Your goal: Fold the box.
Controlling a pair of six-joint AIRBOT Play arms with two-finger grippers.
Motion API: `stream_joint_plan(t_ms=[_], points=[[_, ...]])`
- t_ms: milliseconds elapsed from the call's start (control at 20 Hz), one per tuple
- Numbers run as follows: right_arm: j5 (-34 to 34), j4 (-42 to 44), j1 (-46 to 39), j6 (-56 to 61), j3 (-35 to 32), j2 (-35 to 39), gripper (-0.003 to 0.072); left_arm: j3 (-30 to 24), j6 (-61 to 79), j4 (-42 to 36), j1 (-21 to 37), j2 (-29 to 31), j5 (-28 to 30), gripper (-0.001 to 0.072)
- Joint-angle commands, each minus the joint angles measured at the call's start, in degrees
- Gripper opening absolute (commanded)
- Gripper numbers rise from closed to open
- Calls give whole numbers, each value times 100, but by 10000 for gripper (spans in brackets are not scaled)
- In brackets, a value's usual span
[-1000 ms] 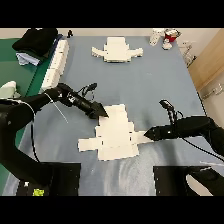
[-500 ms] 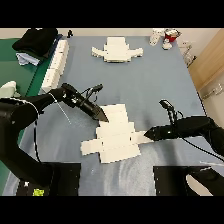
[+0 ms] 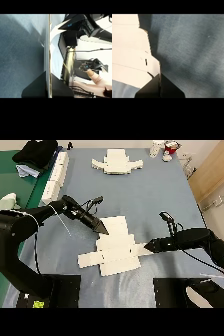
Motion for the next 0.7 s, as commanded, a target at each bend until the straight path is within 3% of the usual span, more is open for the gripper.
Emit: stream_joint_plan(t_ms=[0,100,150,200,250,500,650], points=[[107,-2,4,0,0,-4,16,4,35,0,0,-2,-4,13],[164,-9,2,0,0,-4,17,4,39,2,0,-2,-20,14],[195,-37,2,-2,0,-2,85,4,72,0,-2,-2,-7,12],[258,-92,-2,0,2,0,287,7,321,-2,-2,4,-7,12],[341,-203,-4,0,11,7,403,24,708,0,-2,13,-4,12],[754,-1799,-7,922,577,4,403,22,1801,48,-140,627,216,7],[813,-2916,-9,2262,1102,4,404,-173,2358,391,-525,1469,1088,6]])
